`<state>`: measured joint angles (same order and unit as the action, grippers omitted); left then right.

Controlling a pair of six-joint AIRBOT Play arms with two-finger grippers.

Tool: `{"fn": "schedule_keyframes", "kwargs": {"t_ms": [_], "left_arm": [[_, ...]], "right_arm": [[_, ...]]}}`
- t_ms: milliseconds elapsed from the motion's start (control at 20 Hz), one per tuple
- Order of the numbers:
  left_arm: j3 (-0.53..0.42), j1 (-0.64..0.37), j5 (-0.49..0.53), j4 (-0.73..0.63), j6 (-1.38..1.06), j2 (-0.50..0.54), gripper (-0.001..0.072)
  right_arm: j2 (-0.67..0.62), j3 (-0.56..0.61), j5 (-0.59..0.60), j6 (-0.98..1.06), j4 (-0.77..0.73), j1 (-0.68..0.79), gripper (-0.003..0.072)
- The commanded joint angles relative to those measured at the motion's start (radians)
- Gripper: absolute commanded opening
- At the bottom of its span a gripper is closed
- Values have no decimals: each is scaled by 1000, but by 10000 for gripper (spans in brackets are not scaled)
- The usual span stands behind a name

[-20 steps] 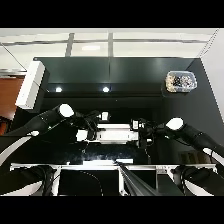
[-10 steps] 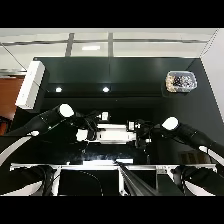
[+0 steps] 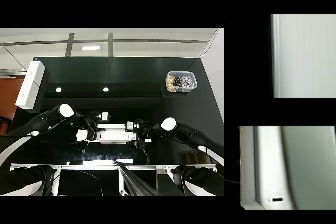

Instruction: Fold the box and place the chain.

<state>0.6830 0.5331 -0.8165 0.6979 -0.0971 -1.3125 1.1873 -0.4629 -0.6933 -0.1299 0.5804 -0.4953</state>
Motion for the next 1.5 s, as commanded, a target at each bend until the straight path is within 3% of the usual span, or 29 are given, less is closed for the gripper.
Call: {"fn": "schedule_keyframes", "kwargs": {"t_ms": [0, 500, 550, 600, 850, 900, 1000, 1050, 1100, 1200, 1250, 1300, 1350, 1450], "left_arm": [[0, 0, 1, 0, 0, 0, 31], [0, 0, 0, -3, 0, 0, 31], [0, 0, 0, -3, 0, 0, 31], [0, 0, 0, -3, 0, 0, 31], [0, -1, 1, 0, 0, 1, 37], [0, -2, 1, 12, 0, 9, 164], [19, -16, -10, 94, 57, 45, 549], [32, -29, -16, 163, 140, 75, 626], [47, -48, -37, 249, 245, 116, 635], [67, -93, -144, 406, 468, 203, 632], [68, -113, -209, 462, 567, 242, 585], [68, -129, -276, 519, 647, 278, 331], [68, -136, -334, 562, 681, 304, 32], [58, -134, -408, 504, 819, 325, 29]], "right_arm": [[0, 0, 6, 7, 8, -1, 618], [5, -1, 32, 40, 50, -35, 615], [5, -1, 32, 40, 50, -35, 573], [5, -1, 32, 40, 50, -35, 433], [5, -1, 32, 40, 50, -35, 433], [5, -1, 32, 40, 50, -35, 433], [5, -1, 32, 40, 50, -35, 433], [5, -1, 32, 40, 50, -35, 433], [5, -1, 32, 40, 50, -35, 433], [5, -1, 32, 40, 49, -35, 433], [5, -1, 32, 40, 49, -35, 433], [5, -1, 32, 40, 49, -35, 433], [5, -1, 32, 40, 49, -35, 433], [5, -1, 32, 40, 51, -35, 433]]}}
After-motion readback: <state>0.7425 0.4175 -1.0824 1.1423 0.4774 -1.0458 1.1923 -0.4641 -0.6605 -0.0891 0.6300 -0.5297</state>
